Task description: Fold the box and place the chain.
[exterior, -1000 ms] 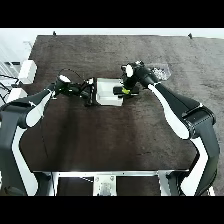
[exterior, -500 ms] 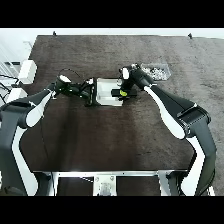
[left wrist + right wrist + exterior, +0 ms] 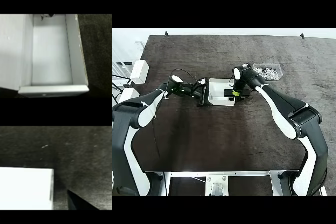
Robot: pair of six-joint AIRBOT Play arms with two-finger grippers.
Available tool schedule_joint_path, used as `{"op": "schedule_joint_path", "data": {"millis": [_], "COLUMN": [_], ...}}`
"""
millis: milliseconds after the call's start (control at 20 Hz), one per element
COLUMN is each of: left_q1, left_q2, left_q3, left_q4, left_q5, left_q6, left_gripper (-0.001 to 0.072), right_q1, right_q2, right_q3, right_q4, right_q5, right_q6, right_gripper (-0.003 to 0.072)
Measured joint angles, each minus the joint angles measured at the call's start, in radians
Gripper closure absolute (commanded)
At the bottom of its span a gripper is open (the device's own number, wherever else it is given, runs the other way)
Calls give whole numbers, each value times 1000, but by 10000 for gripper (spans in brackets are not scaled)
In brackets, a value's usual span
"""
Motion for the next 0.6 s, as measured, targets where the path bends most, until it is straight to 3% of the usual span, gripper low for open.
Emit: {"op": "schedule_joint_path", "data": {"millis": [150, 600], "left_q1": [0, 0], "left_q2": [0, 0], "left_q3": [0, 0], "left_q4": [0, 0], "left_q5": [0, 0], "left_q6": [0, 0], "left_gripper": [425, 425], "right_q1": [-1, -1], "right_q2": [12, 171], "right_q3": [12, 19], "right_q4": [-3, -2], "right_q5": [-2, 28], "right_q6": [5, -109], "right_gripper": [239, 240]}}
